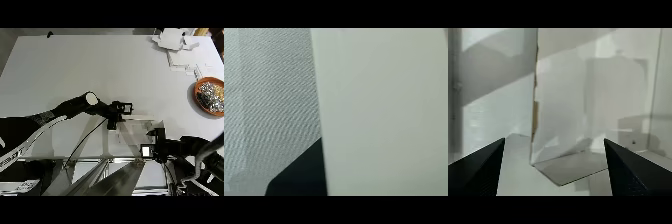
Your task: Fold the box and place the chain.
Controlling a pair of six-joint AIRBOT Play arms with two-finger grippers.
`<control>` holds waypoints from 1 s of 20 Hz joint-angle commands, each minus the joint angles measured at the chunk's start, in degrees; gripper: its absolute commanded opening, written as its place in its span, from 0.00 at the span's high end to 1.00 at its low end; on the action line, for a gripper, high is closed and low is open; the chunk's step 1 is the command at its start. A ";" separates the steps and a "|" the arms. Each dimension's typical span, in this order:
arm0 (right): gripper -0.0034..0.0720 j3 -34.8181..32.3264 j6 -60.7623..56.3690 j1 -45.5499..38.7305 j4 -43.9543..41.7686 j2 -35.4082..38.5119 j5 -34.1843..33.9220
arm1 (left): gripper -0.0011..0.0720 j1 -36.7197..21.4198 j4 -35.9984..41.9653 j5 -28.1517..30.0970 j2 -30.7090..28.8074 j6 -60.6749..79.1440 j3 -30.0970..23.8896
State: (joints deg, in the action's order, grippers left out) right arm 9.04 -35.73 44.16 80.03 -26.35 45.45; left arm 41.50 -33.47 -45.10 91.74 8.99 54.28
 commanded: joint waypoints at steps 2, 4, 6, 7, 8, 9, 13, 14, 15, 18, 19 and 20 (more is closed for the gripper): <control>0.04 -1.29 -3.67 -0.98 3.65 0.26 -7.39 | 0.97 0.04 0.00 -0.15 -0.04 0.00 0.02; 0.04 -0.13 -3.63 -4.90 2.93 0.26 -7.13 | 0.97 0.04 0.00 -0.13 -0.04 0.00 0.02; 0.04 1.55 -2.40 -9.42 1.29 0.26 -5.90 | 0.97 0.04 0.00 -0.15 -0.04 0.00 0.02; 0.04 2.43 -0.68 -11.69 -0.17 0.26 -5.18 | 0.97 0.02 0.00 -0.15 -0.04 0.00 0.02; 0.04 3.06 2.10 -13.53 -2.21 0.26 -4.61 | 0.97 0.04 0.00 -0.13 -0.04 0.00 0.02; 0.04 3.54 5.86 -15.15 -4.83 0.26 -4.11 | 0.97 0.04 0.00 -0.15 -0.04 0.00 0.02; 0.04 3.69 18.53 -20.37 -14.51 -0.48 -3.61 | 0.97 0.04 0.00 -0.15 -0.04 0.00 0.02; 0.04 3.72 20.94 -22.27 -16.90 -1.31 -2.80 | 0.97 0.04 0.00 -0.15 -0.04 0.00 0.02; 0.04 3.72 23.50 -24.02 -19.17 -2.25 -1.70 | 0.97 0.04 0.00 -0.13 -0.04 0.00 0.02; 0.04 3.93 28.02 -28.98 -20.87 -5.18 1.73 | 0.97 0.04 0.00 -0.13 -0.04 0.00 0.02; 0.04 4.17 29.16 -30.56 -20.92 -5.86 2.49 | 0.97 0.04 0.00 -0.15 -0.04 0.00 0.02; 0.04 4.28 30.40 -31.69 -21.92 -6.27 2.40 | 0.97 0.04 0.00 -0.15 -0.04 0.00 0.02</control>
